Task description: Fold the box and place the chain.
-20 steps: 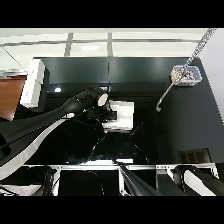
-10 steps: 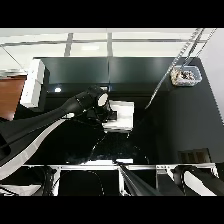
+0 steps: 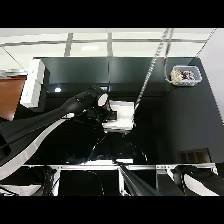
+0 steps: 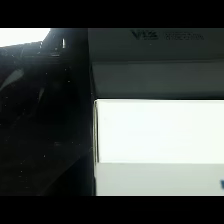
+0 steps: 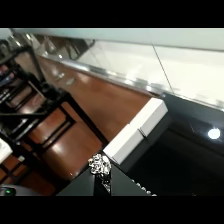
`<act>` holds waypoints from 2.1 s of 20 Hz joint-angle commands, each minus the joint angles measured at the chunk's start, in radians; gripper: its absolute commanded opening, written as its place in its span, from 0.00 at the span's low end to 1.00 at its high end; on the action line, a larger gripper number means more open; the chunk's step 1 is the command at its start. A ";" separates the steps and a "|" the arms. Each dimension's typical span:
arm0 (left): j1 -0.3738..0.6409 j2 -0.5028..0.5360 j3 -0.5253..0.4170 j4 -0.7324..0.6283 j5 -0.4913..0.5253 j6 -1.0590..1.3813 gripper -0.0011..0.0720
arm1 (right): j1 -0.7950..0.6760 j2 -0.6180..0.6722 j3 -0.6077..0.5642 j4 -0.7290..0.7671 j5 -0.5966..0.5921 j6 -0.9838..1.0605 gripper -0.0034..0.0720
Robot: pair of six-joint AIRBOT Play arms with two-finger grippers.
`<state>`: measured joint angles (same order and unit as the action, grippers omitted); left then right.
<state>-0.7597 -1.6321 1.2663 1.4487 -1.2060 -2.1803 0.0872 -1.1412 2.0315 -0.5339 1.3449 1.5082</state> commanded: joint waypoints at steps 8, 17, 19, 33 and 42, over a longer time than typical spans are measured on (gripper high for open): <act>0.003 0.000 0.000 0.001 -0.002 0.000 0.05 | 0.044 -0.014 -0.092 -0.297 0.080 0.025 0.06; 0.008 0.000 0.000 0.005 0.000 0.000 0.05 | 0.044 0.009 -0.213 -0.445 0.367 0.024 0.06; 0.008 0.000 0.000 0.005 0.000 0.000 0.05 | 0.045 0.021 -0.301 -0.343 0.316 0.008 0.06; 0.008 0.000 0.000 0.005 -0.002 0.000 0.05 | 0.152 0.024 -0.827 -0.188 -0.083 -0.058 0.06; 0.008 0.000 0.000 0.005 -0.003 0.000 0.05 | 0.134 0.176 -0.823 -0.085 -0.108 -0.068 0.06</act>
<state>-0.7528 -1.6321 1.2659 1.4536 -1.2072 -2.1803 0.2306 -1.0214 1.2106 -0.6796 1.2591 1.4494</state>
